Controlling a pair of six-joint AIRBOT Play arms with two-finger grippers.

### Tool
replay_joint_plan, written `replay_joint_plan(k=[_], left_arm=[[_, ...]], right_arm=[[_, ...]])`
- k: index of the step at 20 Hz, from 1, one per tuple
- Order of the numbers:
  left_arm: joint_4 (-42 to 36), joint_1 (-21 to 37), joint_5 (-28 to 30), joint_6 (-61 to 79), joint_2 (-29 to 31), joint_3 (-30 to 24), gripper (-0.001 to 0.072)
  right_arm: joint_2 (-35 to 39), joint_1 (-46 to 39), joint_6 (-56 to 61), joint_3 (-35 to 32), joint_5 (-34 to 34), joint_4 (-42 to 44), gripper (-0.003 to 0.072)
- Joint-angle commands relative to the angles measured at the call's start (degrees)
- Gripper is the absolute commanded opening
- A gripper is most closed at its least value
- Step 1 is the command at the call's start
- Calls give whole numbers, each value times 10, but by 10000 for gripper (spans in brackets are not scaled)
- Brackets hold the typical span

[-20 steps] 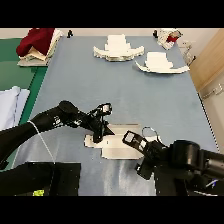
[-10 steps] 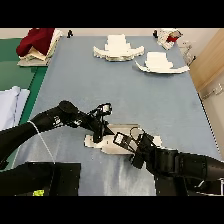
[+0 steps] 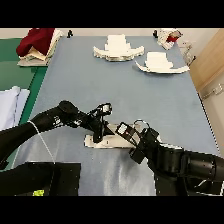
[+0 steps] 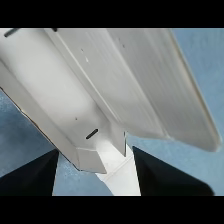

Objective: Fold the box.

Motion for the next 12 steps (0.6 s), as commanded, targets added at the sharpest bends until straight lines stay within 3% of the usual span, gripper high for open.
replay_joint_plan(k=[1, 7, 12], left_arm=[[0, 0, 0, 0, 0, 0, 13], [0, 0, 0, 0, 0, 0, 12], [0, 0, 0, 0, 0, 0, 13]], right_arm=[[4, -26, -53, 0, 7, 10, 720], [33, -190, -412, -17, 97, 211, 720], [34, -359, -816, -51, 111, 502, 720]])
